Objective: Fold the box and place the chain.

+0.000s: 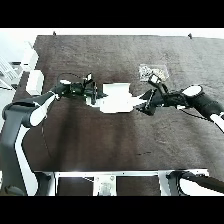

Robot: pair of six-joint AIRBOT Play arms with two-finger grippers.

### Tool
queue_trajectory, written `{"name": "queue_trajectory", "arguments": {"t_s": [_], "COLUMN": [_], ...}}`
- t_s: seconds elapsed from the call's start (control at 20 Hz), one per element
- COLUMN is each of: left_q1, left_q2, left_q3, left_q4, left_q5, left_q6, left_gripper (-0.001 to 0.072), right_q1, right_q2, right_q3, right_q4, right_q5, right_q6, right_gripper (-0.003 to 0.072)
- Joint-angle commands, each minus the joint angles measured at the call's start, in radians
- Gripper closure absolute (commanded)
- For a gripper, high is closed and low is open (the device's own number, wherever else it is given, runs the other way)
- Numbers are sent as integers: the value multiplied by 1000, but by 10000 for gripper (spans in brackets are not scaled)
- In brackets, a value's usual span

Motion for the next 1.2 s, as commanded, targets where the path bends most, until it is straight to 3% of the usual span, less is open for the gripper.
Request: {"name": "queue_trajectory", "arguments": {"t_s": [0.0,0.45,0.7,1.0,1.15], "left_q1": [0,0,0,0,0], "left_q2": [1,1,1,1,1], "left_q3": [1,1,1,1,1], "left_q4": [0,0,0,0,0], "left_q5": [0,0,0,0,0], "left_q6": [0,0,0,0,0], "left_gripper": [688,688,688,688,688], "right_q1": [47,135,141,141,140], "right_q2": [2,-109,-136,-203,-204], "right_q3": [-20,-27,-27,-26,-16], "right_q4": [-51,-48,98,154,220], "right_q5": [-93,-130,-186,-194,-262], "right_q6": [-176,-313,-405,-518,-548], "right_gripper": [-34,-34,-34,-34,-34]}}
